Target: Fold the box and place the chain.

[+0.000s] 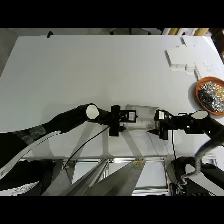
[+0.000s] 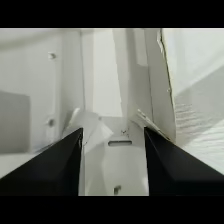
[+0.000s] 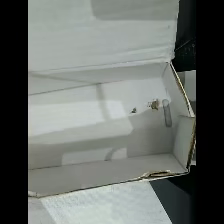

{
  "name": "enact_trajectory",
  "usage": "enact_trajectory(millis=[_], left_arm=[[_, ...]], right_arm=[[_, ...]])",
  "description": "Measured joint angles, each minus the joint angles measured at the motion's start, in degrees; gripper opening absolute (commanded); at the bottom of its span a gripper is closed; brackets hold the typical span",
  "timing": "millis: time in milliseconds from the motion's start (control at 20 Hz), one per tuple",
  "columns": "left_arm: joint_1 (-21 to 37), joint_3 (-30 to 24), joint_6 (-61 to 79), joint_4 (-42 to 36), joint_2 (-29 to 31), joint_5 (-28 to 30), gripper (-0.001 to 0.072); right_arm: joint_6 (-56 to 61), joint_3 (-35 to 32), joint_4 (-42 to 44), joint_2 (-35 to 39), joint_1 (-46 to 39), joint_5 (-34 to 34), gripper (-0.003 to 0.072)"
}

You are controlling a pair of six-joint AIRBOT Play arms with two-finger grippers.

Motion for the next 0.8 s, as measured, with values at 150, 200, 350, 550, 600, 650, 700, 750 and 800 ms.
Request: enact_trajectory(millis=[150, 200, 350, 550, 600, 650, 700, 750, 800], left_arm=[[2.6, 0.0, -14.6, 6.5, 5.2, -3.7, 0.0007], [3.7, 0.0, -20.2, 8.7, 6.9, -5.3, 0.0005], [6.9, 0.0, -37.5, 14.5, 10.5, -9.4, 0.0003], [9.3, -0.8, -62.7, 20.1, 10.0, -11.4, 0.0003], [9.6, -0.9, -67.9, 20.4, 8.8, -11.4, 0.0003], [9.7, -1.0, -71.7, 20.4, 7.5, -11.1, 0.0003], [9.8, -1.1, -74.8, 19.7, 6.0, -10.6, 0.0002], [9.8, -1.2, -77.1, 18.5, 4.3, -10.2, 0.0002], [9.7, -1.2, -78.7, 17.5, 2.8, -10.1, 0.0003]], right_arm=[[0.0, 0.0, 0.0, 0.0, 0.0, 0.0, 0.0458], [0.0, 0.0, 0.0, 0.0, 0.0, 0.0, 0.0458], [-0.1, 0.0, 0.0, 0.0, 0.0, 0.0, 0.0458], [-0.1, 0.0, 0.0, 0.0, 0.0, 0.0, 0.0458], [-0.1, 0.0, 0.0, 0.0, 0.0, 0.0, 0.0458], [-0.2, 0.0, 0.0, 0.0, 0.0, 0.0, 0.0458], [-0.2, 0.0, 0.0, 0.0, 0.0, 0.0, 0.0458], [-0.2, 0.0, 0.0, 0.0, 0.0, 0.0, 0.0458], [-0.2, 0.0, 0.0, 0.0, 0.0, 0.0, 0.0458]])
